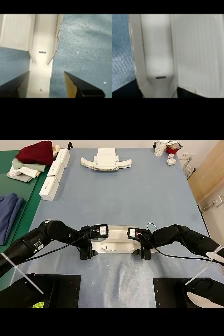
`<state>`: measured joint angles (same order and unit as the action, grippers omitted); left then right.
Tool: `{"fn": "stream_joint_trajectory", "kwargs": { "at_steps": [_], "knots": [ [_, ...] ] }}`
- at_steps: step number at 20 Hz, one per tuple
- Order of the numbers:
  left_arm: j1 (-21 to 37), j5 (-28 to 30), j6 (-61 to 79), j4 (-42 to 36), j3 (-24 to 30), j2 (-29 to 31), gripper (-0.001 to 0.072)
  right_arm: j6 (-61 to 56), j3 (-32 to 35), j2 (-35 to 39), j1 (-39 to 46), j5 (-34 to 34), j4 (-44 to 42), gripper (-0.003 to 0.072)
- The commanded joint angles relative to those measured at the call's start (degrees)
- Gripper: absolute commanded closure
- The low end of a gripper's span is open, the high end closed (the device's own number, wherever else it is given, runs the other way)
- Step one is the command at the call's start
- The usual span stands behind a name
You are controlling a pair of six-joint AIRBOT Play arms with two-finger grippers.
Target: Fold the box.
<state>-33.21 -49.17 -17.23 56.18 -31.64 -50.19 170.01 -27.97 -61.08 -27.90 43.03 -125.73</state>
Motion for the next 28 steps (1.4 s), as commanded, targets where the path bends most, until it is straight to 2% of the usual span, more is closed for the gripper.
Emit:
{"fn": "stream_joint_trajectory", "kwargs": {
  "at_steps": [1,5,7,8,9,14,21,22,24,26,27,28],
  "knots": [
    [1.5,3.8,11.2,-5.6,0.2,-5.8,0.0054,0.0,0.0,0.0,0.0,0.0,0.0,0.0149],
    [1.5,8.8,15.0,-8.9,0.2,-9.6,0.0063,0.0,0.0,0.0,0.0,0.0,0.0,0.0149],
    [1.4,8.7,15.2,-8.9,0.2,-9.9,0.0426,0.0,0.0,0.0,0.0,0.0,0.0,0.0149],
    [1.4,8.6,15.3,-9.4,0.2,-9.9,0.048,0.0,0.0,0.0,0.0,0.0,0.0,0.0149],
    [1.4,8.6,15.4,-11.2,0.2,-9.9,0.0482,0.0,0.0,0.0,0.0,0.0,0.0,0.0149],
    [1.3,8.2,19.3,-20.7,0.2,-9.9,0.0483,0.0,0.0,0.0,0.0,0.0,0.0,0.0149],
    [0.7,8.2,20.9,-23.0,0.2,-12.7,0.0481,0.0,0.0,0.0,0.0,0.0,0.0,0.0149],
    [0.7,8.3,20.9,-22.8,0.2,-12.8,0.0447,0.0,0.0,0.0,0.0,0.0,0.0,0.0149],
    [0.7,8.7,20.7,-22.5,0.2,-12.7,0.0094,0.0,0.0,0.0,0.0,0.0,0.0,0.0149],
    [0.8,8.6,20.2,-22.5,0.2,-12.7,0.0087,0.0,0.0,0.0,0.0,0.0,0.0,0.0149],
    [0.8,8.6,19.8,-22.5,0.2,-12.7,0.0203,0.0,0.0,0.0,0.0,0.0,0.0,0.0149],
    [0.8,8.5,17.4,-21.4,0.2,-12.5,0.0477,0.0,0.0,0.0,0.0,0.0,0.0,0.0149]
  ]
}}
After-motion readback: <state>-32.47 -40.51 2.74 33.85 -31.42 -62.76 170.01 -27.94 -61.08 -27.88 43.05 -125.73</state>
